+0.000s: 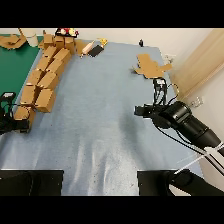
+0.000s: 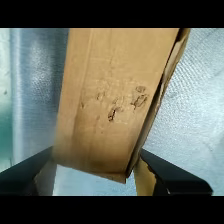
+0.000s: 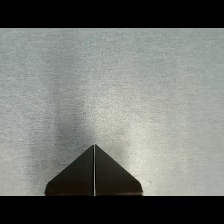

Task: Fold the box.

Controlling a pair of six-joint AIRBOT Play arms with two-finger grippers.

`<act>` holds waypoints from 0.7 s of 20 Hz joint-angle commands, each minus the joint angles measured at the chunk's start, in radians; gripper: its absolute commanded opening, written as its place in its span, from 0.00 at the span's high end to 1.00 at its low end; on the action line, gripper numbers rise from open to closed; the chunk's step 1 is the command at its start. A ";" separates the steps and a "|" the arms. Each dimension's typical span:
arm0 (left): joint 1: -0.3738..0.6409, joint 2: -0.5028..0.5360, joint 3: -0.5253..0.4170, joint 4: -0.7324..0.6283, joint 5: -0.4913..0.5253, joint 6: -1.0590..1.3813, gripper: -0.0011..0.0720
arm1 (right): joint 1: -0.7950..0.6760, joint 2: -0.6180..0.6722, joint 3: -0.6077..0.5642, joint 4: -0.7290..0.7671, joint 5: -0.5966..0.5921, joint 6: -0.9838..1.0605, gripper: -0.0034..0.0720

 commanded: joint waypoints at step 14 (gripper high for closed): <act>0.010 -0.004 0.158 -0.078 -0.224 0.022 0.03 | 0.000 0.000 0.001 0.023 0.000 -0.001 0.95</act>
